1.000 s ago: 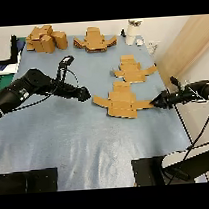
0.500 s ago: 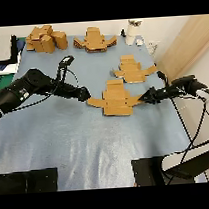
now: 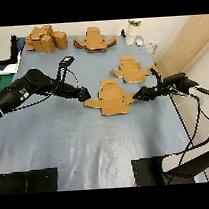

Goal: Fold the box.

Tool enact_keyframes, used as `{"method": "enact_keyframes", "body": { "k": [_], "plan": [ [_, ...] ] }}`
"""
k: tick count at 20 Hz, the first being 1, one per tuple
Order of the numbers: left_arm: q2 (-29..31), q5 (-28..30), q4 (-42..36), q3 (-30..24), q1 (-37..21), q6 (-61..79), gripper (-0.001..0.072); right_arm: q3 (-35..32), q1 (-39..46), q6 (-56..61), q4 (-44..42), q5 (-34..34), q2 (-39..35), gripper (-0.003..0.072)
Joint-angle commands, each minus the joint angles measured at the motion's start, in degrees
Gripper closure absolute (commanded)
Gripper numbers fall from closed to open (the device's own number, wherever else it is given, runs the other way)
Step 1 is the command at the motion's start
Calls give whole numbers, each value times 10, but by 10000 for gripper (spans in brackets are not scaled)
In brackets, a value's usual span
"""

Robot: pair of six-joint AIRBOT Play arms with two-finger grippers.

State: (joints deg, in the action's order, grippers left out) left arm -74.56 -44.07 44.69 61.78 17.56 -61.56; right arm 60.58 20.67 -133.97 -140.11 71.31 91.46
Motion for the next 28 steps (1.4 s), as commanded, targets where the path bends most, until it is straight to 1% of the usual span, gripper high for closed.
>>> {"method": "enact_keyframes", "body": {
  "k": [1, 3, 4, 5, 6, 7, 9, 11, 12, 14, 18, 20, 23, 25, 28],
  "plan": [
    [0, -7, 0, 1, 0, 0, 16, 1, -2, 0, 4, -34, 0, 477],
    [0, -6, 0, 1, 0, 0, 16, 1, -3, 0, 3, -45, 0, 477],
    [0, -4, 0, 1, 0, 0, 16, 0, -7, 0, 1, -43, 0, 515],
    [0, 1, 0, 1, 0, 0, 16, 0, -11, -3, 1, -35, 0, 599],
    [0, 7, 0, 1, 0, 0, 16, 0, -18, -13, -1, -15, 0, 605],
    [0, 17, -4, 1, 0, 0, 16, 0, -28, -18, -1, 6, 0, 681],
    [0, 24, -33, 2, -1, 0, 17, -1, -54, -17, -8, 34, 0, 682],
    [0, 7, -40, 7, -3, -15, 17, -10, -82, -18, -29, 38, -4, 682],
    [0, -12, -40, 9, -11, -32, 17, -22, -95, -28, -43, 31, -12, 683],
    [0, -54, -40, 12, -42, -52, 17, -59, -122, -45, -66, -14, -49, 683],
    [-1, -150, -37, 8, -123, -56, 17, -156, -173, -56, -76, -111, -160, 683],
    [-1, -150, -36, -8, -150, -53, 17, -202, -203, -56, -78, -143, -209, 683],
    [-21, -131, -42, -45, -166, -36, 16, -252, -252, -53, -77, -164, -254, 683],
    [-53, -123, -70, -52, -165, -4, 17, -266, -280, -38, -76, -179, -268, 683],
    [-111, -116, -123, -52, -165, 39, 17, -268, -303, -23, -76, -193, -280, 683]
  ]
}}
